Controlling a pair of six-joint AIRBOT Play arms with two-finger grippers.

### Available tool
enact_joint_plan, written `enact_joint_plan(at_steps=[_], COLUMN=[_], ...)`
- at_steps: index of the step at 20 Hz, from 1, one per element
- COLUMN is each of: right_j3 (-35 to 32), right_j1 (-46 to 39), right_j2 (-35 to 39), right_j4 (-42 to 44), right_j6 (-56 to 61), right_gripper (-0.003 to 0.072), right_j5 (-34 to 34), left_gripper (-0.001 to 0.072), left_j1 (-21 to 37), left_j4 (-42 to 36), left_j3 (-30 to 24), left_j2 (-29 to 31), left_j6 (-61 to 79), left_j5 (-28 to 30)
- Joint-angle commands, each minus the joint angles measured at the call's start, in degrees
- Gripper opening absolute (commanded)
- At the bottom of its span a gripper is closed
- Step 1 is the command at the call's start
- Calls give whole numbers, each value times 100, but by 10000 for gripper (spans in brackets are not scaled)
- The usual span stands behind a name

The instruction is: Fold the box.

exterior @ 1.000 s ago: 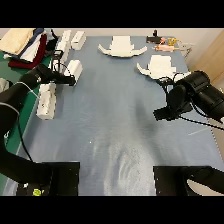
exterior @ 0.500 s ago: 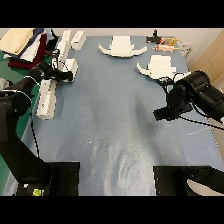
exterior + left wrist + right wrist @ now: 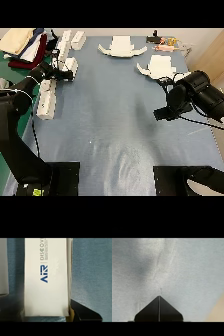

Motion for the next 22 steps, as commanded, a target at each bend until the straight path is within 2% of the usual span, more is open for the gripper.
enact_joint_plan(at_steps=[1,7,9,14,17,22], right_j3=[4,4,4,4,4,4], right_j1=[4,4,4,4,4,7], right_j2=[-2,-2,-2,-2,-2,-2], right_j4=[2,2,2,2,0,2], right_j6=[2,0,0,2,0,2], right_gripper=[2,2,2,2,2,1], right_j5=[2,2,2,0,2,0], left_gripper=[362,367,687,687,687,688], left_j1=[2,2,4,39,125,195], left_j4=[-15,-22,-20,33,46,50], left_j3=[4,4,4,7,9,11], left_j2=[-7,-7,-7,74,348,957], left_j6=[-9,-7,-20,-17,-2,0], left_j5=[-4,28,-2,-212,-490,-636])
